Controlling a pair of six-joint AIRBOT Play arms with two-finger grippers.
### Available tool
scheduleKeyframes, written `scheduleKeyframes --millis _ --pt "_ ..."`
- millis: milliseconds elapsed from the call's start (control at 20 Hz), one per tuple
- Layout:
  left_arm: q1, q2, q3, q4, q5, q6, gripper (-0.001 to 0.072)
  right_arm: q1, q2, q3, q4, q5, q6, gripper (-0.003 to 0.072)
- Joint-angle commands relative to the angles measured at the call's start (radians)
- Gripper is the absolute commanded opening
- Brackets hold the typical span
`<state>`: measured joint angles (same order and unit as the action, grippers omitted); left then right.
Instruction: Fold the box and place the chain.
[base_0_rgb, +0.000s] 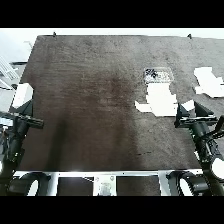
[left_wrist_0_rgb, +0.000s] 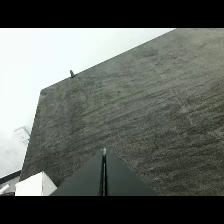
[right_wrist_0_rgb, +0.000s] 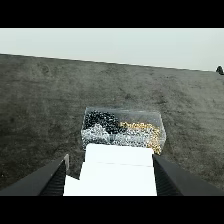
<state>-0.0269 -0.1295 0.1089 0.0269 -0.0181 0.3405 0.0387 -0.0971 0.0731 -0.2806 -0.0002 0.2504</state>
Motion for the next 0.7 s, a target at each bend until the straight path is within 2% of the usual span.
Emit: scheduleKeyframes --millis 0,200,400,550,650 --pt "0.000 0.001 0.000 0.000 0.000 0.000 0.0021 0.001 0.000 0.000 0.000 0.000 0.000 0.0614" --pt "0.000 0.001 0.000 0.000 0.000 0.000 0.0021 0.002 0.000 0.000 0.000 0.000 0.003 0.0615" --pt "0.000 0.001 0.000 0.000 0.000 0.000 0.0021 -0.055 -0.050 0.052 0.001 -0.079 0.001 0.0600" --pt "0.000 0.001 0.000 0.000 0.000 0.000 0.0021 -0.190 -0.261 0.183 0.008 -0.041 0.003 0.0592" --pt "0.000 0.001 0.000 0.000 0.000 0.000 0.0021 -0.323 -0.462 0.315 0.008 0.115 0.004 0.0593"
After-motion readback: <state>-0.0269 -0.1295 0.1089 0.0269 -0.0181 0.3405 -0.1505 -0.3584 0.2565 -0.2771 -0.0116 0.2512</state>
